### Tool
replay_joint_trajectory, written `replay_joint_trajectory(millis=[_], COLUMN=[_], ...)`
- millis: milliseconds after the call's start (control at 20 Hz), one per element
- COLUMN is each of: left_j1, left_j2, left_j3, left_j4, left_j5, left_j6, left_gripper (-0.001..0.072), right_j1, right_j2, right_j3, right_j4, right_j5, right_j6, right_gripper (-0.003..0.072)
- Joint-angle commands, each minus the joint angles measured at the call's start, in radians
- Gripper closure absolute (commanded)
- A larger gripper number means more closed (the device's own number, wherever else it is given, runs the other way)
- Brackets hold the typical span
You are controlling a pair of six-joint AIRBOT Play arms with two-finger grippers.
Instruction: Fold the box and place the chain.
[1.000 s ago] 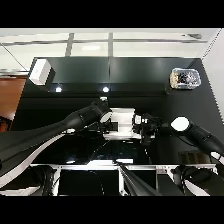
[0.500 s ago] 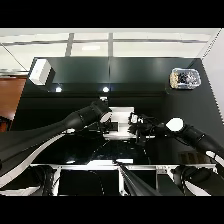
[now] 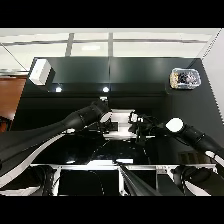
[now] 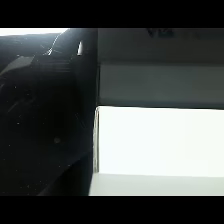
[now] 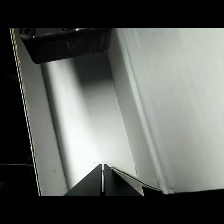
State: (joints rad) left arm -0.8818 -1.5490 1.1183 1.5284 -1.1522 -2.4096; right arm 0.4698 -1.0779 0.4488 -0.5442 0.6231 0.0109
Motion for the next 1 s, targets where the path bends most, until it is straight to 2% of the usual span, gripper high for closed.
replay_joint_trajectory(millis=[0, 150, 250, 350, 400, 450, 600, 700, 850, 950], left_j1=[0.001, 0.001, 0.001, 0.001, 0.001, 0.001, 0.001, 0.001, 0.001, 0.001], left_j2=[-0.001, -0.001, -0.001, -0.001, -0.001, -0.001, -0.001, -0.001, -0.001, -0.001], left_j3=[0.000, 0.000, 0.000, 0.000, 0.000, 0.000, 0.000, 0.000, 0.000, 0.000], left_j4=[0.000, 0.000, 0.000, 0.000, 0.000, 0.000, 0.000, 0.000, 0.000, 0.000], left_j5=[0.000, -0.001, -0.001, -0.001, -0.001, -0.002, 0.000, 0.000, 0.000, 0.000], left_j6=[0.001, 0.001, 0.001, 0.001, 0.001, 0.001, 0.001, 0.001, 0.001, 0.001], left_gripper=[0.0680, 0.0680, 0.0680, 0.0680, 0.0680, 0.0680, 0.0680, 0.0680, 0.0680, 0.0680], right_j1=[-0.023, -0.164, -0.326, -0.520, -0.601, -0.668, -0.756, -0.748, -0.721, -0.702], right_j2=[0.014, 0.082, 0.146, 0.177, 0.175, 0.175, 0.151, 0.084, -0.036, -0.111], right_j3=[0.000, 0.031, 0.056, 0.055, 0.048, 0.031, -0.038, -0.071, -0.076, -0.076], right_j4=[-0.016, -0.138, -0.282, -0.495, -0.554, -0.559, -0.373, -0.226, -0.084, 0.046], right_j5=[0.004, 0.071, 0.144, 0.149, 0.166, 0.176, 0.298, 0.402, 0.441, 0.510], right_j6=[0.123, 0.494, 0.746, 1.151, 1.284, 1.334, 1.205, 1.053, 0.949, 0.808], right_gripper=[0.0671, 0.0671, 0.0671, 0.0670, 0.0670, 0.0670, 0.0672, 0.0672, 0.0672, 0.0671])
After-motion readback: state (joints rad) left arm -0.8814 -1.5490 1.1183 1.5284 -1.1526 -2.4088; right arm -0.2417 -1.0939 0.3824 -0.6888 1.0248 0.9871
